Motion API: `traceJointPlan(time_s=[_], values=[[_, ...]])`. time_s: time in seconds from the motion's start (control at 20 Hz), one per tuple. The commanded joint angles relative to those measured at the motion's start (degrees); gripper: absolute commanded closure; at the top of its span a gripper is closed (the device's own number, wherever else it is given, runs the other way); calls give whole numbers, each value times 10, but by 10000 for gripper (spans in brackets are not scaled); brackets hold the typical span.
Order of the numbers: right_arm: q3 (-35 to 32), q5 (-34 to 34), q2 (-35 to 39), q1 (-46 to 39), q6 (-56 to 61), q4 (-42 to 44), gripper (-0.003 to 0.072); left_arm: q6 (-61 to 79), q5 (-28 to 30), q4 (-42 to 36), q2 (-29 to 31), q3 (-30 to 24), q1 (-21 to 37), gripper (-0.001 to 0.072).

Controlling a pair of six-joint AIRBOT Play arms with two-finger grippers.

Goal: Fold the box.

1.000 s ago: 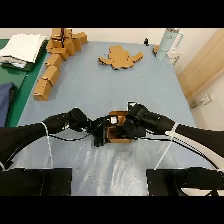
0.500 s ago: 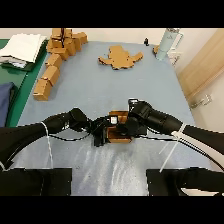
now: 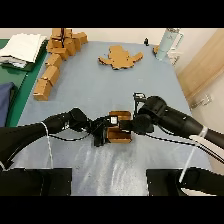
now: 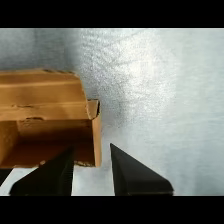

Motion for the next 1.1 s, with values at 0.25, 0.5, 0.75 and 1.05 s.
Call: traceJointPlan(time_s=[0.25,0.5,0.75,1.05], values=[[-1,-66,29,-112,-118,-84,633,0,0,0,0,0,0,306],[5,76,-80,-389,-534,323,681,0,0,0,0,0,0,306],[43,-71,-249,-499,-878,729,682,0,0,0,0,0,0,306],[62,-163,-302,-418,-999,735,682,0,0,0,0,0,0,306]])
